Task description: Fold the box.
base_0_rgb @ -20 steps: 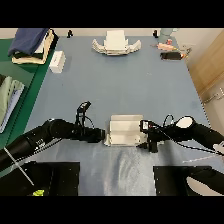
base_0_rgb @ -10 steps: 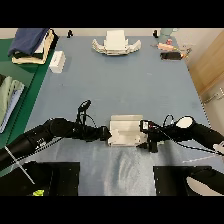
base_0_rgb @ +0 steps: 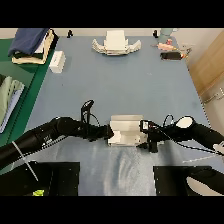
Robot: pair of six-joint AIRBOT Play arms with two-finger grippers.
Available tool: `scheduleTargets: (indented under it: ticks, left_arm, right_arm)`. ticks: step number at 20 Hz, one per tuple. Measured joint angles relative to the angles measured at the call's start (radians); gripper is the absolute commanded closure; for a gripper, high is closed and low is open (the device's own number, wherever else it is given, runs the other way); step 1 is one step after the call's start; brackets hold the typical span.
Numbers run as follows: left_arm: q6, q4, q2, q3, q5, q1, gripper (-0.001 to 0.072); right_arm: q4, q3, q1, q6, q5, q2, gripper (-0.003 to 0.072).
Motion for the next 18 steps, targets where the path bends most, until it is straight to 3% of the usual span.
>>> scheduleTargets:
  ticks: [3,4,8,18]
  left_arm:
    - [-0.235,0.182,-0.053,0.066,-0.036,-0.060,0.0137]
    - [-0.329,0.259,-0.071,0.095,-0.064,-0.078,0.0199]
    - [-0.548,0.459,-0.149,0.202,-0.168,-0.134,0.0199]
    - [-0.734,0.615,-0.327,0.377,-0.356,-0.243,0.0237]
  right_arm:
    - [0.000,0.000,0.000,0.000,0.000,0.000,0.0165]
    - [0.000,0.000,0.000,0.000,0.000,0.000,0.0165]
    - [0.000,0.000,0.000,0.001,0.000,0.000,0.0165]
    - [0.000,0.000,0.000,0.000,0.000,0.000,0.0165]
